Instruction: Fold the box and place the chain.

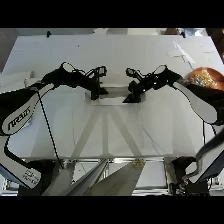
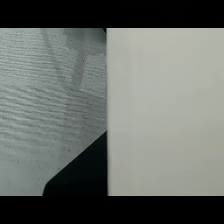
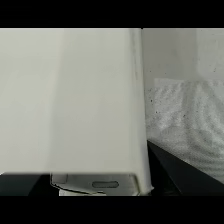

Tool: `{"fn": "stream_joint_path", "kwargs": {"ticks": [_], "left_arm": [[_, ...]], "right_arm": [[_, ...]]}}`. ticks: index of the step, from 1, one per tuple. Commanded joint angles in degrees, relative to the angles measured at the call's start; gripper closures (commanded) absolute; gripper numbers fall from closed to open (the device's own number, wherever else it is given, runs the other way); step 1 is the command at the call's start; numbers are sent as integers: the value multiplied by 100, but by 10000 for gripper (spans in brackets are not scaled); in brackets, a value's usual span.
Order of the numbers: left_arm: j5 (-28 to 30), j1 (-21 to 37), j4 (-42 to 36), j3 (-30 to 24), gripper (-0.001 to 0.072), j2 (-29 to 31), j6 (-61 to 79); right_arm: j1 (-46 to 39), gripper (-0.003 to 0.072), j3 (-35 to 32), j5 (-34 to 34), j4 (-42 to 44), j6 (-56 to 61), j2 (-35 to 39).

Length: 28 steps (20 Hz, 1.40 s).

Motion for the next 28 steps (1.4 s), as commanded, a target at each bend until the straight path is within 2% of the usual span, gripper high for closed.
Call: {"fn": "stream_joint_path", "kwargs": {"ticks": [1,10,13,14,18,19,20,24,28], "left_arm": [[2,-2,-13,-2,697,-4,0],[-7,83,-83,0,693,-2,2],[-4,155,-83,0,553,-2,2],[0,162,-83,0,482,-2,0],[-55,160,-81,0,458,2,0],[-74,162,-68,0,382,15,0],[-98,162,-15,0,357,50,0],[-334,247,140,0,357,328,0],[-859,804,116,0,357,782,-2]], "right_arm": [[4,510,-2,2,0,-2,-4],[4,510,-2,2,0,-2,-4],[4,510,-2,2,0,-2,-4],[4,510,-2,2,0,-2,-4],[4,510,-2,2,0,-2,-4],[4,510,-2,2,2,-2,-4],[4,510,-2,2,2,-2,-4],[4,510,-2,4,2,-2,-4],[4,510,-2,4,2,-2,-4]]}}
